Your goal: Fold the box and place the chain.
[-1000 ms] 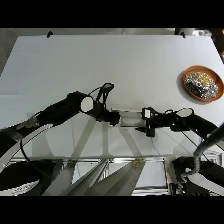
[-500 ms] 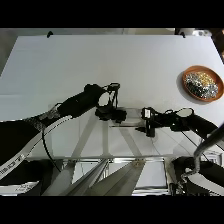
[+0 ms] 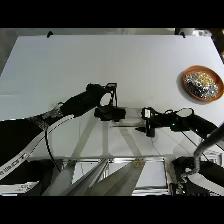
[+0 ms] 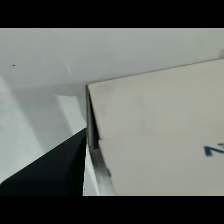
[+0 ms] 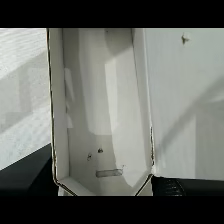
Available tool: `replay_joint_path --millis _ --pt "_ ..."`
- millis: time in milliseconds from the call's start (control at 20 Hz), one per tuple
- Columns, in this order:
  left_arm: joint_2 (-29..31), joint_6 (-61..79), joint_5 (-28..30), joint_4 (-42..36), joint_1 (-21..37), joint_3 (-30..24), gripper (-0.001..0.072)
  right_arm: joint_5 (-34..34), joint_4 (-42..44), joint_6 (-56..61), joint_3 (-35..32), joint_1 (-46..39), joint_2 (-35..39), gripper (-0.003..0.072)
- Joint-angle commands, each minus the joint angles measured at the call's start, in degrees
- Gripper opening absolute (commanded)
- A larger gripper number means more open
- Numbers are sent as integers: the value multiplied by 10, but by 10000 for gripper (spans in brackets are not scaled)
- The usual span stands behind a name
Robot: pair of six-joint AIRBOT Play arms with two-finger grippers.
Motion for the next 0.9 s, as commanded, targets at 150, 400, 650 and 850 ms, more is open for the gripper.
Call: replay_joint_path --millis 150,400,650,850 --pt "-25 -11 -19 23 -18 1 335 0 0 0 0 0 0 470" --pt "-43 -11 -19 33 -25 1 320 0 0 0 0 0 0 470" --pt "-46 -10 -19 33 -25 1 9 0 0 0 0 0 0 470" --pt "-46 -10 -19 33 -25 1 12 0 0 0 0 0 1 470"
